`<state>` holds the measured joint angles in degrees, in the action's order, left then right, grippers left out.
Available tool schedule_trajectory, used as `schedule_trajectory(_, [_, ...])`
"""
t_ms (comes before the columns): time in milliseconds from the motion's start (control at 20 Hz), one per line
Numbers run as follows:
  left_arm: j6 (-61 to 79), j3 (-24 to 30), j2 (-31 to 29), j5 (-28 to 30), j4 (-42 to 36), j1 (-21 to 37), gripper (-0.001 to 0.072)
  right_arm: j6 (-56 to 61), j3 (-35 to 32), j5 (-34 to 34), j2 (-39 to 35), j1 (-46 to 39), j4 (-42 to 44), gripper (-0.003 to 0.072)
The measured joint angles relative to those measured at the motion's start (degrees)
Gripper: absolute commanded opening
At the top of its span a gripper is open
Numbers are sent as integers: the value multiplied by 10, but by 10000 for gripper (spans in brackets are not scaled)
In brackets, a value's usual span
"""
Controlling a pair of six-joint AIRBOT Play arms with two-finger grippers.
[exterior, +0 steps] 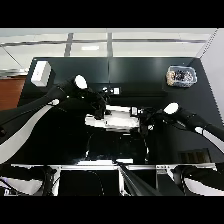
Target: Fold the box and place the chain.
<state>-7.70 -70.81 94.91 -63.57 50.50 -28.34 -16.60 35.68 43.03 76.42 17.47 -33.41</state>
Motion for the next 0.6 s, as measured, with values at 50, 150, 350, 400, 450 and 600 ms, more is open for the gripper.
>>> schedule_trajectory(50, [0, 0, 0, 0, 0, 0, 23, 2, 0, 0, 0, -3, -2, 707])
schedule_trajectory(150, [0, 0, 0, 0, -1, 0, 23, 4, 0, 3, 0, -9, -4, 707])
schedule_trajectory(350, [0, 0, 0, 1, -1, 0, 23, 8, 0, 9, 0, -14, -7, 707])
schedule_trajectory(400, [0, 0, 0, 1, 0, 0, 23, 9, 0, 10, 0, -14, -8, 707])
schedule_trajectory(450, [0, 0, 0, 0, 0, 0, 23, 9, 0, 11, 0, -15, -8, 707])
schedule_trajectory(600, [0, 0, 0, 0, 0, 0, 23, 10, 0, 11, 0, -15, -8, 707])
